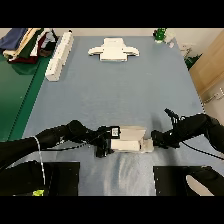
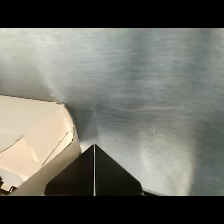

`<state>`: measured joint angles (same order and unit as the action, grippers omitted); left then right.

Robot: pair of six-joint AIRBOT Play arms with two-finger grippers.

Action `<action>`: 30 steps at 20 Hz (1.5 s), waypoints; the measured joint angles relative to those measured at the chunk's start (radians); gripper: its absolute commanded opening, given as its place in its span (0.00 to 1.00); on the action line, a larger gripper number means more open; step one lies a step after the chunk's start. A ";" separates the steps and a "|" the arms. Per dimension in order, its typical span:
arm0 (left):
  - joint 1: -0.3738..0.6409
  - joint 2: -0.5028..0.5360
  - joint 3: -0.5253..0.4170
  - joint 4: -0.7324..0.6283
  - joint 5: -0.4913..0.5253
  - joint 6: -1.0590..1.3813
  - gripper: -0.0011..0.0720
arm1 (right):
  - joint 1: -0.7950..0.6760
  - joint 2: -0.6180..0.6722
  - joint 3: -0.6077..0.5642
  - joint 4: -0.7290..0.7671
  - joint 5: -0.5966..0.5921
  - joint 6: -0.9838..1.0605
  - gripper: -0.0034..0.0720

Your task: Fold the box.

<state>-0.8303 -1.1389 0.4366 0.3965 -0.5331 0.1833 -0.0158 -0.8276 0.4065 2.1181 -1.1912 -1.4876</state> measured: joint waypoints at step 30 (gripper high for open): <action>0.000 0.000 0.000 0.000 0.000 0.000 0.73 | 0.508 -0.087 0.209 -0.299 0.074 0.478 0.63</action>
<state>-0.8303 -1.1389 0.4366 0.3962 -0.5327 0.1829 0.4919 -0.9150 0.6159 1.8191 -1.1175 -1.0096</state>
